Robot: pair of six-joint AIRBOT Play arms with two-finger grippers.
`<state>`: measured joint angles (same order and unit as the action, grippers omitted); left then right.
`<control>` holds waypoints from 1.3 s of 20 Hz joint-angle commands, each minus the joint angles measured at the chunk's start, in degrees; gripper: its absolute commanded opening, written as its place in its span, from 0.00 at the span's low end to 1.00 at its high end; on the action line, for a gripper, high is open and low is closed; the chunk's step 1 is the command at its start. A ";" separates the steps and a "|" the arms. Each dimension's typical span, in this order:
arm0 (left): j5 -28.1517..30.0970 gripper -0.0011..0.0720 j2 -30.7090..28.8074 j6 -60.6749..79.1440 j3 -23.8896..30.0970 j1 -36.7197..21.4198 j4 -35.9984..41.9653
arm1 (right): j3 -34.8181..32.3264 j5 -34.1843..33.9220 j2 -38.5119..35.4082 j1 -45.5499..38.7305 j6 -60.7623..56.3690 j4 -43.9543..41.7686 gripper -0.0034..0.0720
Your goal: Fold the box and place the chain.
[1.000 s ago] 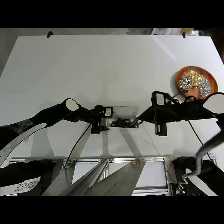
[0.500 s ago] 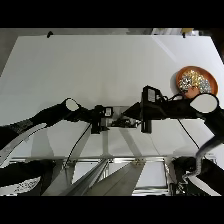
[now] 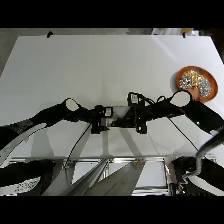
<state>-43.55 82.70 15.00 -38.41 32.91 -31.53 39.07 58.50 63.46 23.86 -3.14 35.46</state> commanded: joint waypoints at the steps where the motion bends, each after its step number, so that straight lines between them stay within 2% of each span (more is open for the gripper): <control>1: 0.00 0.20 0.00 0.02 -0.02 0.04 0.00 | 0.33 2.36 -1.55 -2.01 0.02 0.61 0.31; 3: 0.00 0.20 0.00 0.02 -0.02 0.04 0.00 | 0.33 5.35 -4.24 -6.84 0.02 2.08 0.30; 5: 0.00 0.20 0.00 0.02 -0.02 0.04 -0.02 | 0.31 9.66 -5.60 -12.39 0.61 5.46 0.19; 6: -0.02 0.20 0.00 0.02 -0.02 0.04 0.00 | 0.11 9.64 -5.55 -14.67 1.64 7.10 0.09; 11: -0.02 0.20 0.00 0.02 -0.02 0.04 0.00 | -4.81 5.92 -3.82 -18.45 10.08 14.03 0.12; 14: -0.02 0.20 0.00 0.02 -0.02 0.04 -0.02 | -9.01 1.70 -1.66 -18.10 14.67 12.09 0.32; 19: -0.02 0.20 0.00 0.02 -0.02 0.04 0.00 | -10.82 -5.42 0.52 -12.17 15.50 12.50 0.32; 26: -0.02 0.20 0.00 0.02 -0.02 0.04 0.00 | -10.82 -10.19 5.11 -11.78 15.50 12.83 0.32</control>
<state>-43.57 82.70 15.00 -38.41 32.91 -31.53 28.36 51.42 67.29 11.75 12.10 48.25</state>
